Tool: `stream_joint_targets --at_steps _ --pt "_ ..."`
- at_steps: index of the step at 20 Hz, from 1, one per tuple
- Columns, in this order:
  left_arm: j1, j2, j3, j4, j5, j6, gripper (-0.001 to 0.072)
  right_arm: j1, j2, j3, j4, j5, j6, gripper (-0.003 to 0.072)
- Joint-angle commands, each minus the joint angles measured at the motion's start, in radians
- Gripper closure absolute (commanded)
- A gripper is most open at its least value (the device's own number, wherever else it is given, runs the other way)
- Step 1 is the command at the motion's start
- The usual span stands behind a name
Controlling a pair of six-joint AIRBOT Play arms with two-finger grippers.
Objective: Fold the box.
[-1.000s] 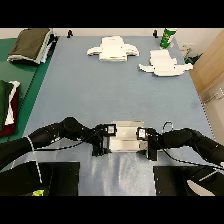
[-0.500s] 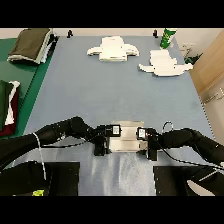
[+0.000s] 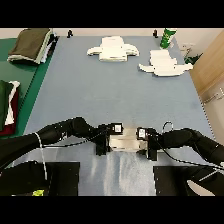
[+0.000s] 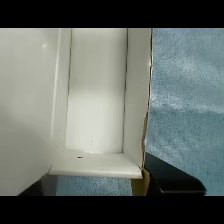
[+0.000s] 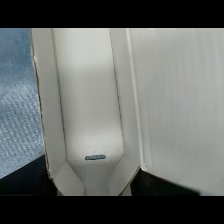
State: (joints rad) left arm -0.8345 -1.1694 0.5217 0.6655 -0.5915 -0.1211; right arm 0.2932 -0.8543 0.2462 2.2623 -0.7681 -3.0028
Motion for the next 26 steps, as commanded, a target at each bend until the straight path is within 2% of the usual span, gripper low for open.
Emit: stream_joint_targets --at_steps 1,7,26 --pt "-0.002 -0.003 0.002 0.001 -0.011 -0.007 0.0118 0.000 0.000 0.000 0.000 0.000 0.000 0.0167" --pt "-0.001 -0.007 0.001 0.001 -0.051 -0.007 0.0117 0.000 0.000 0.000 0.000 0.000 0.000 0.0167" --pt "0.000 -0.007 0.003 0.012 -0.044 -0.002 0.0117 0.000 0.000 0.000 0.001 0.006 0.000 0.0167"
